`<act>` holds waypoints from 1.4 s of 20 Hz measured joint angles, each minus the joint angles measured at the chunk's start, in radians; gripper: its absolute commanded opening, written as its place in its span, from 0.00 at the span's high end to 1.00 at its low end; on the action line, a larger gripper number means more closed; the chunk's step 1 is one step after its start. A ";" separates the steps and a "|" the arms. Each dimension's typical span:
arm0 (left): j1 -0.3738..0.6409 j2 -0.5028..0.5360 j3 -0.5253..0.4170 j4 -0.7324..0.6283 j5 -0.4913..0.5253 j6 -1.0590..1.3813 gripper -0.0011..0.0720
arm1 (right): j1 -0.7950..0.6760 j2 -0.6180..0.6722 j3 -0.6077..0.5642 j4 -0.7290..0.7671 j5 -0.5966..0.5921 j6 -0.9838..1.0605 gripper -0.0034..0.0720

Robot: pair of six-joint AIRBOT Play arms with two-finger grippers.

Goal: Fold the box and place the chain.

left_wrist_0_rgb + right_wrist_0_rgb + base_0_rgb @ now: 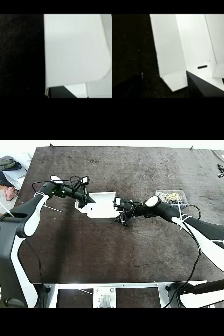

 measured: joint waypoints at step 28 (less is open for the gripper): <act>0.000 0.000 0.000 -0.005 0.002 0.000 0.97 | -0.054 -0.125 0.239 0.038 0.002 -0.058 0.17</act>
